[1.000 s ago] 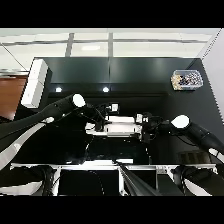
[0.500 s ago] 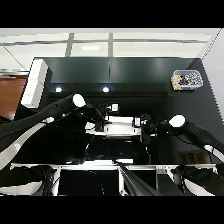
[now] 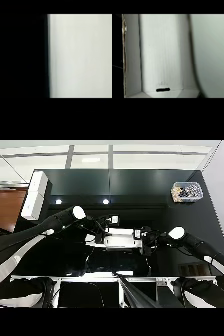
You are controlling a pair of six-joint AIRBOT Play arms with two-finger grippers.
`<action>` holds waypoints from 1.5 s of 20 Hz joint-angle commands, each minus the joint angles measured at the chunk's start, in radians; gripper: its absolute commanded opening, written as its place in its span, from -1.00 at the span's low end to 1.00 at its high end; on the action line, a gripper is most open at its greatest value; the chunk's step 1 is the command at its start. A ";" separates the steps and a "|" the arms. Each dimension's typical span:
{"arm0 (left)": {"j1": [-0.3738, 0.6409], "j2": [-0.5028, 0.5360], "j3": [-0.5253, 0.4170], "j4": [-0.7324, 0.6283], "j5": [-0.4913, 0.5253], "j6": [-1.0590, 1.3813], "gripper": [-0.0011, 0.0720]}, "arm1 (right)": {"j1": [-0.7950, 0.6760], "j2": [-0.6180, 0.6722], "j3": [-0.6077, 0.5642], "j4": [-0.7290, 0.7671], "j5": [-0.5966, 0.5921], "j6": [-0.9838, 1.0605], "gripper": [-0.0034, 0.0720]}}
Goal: Fold the box and place the chain.
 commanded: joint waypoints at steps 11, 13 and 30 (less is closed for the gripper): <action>0.000 0.000 0.002 0.000 -0.001 0.000 -0.90 | 0.000 -0.007 0.000 -0.002 -0.001 -0.001 0.34; 0.000 0.000 0.002 0.000 -0.002 0.000 -0.89 | 0.000 -0.007 0.000 -0.002 -0.001 -0.001 0.34; 0.034 0.283 0.002 0.286 -0.354 -0.699 -0.84 | 0.002 -0.007 0.000 -0.019 0.011 -0.001 -0.57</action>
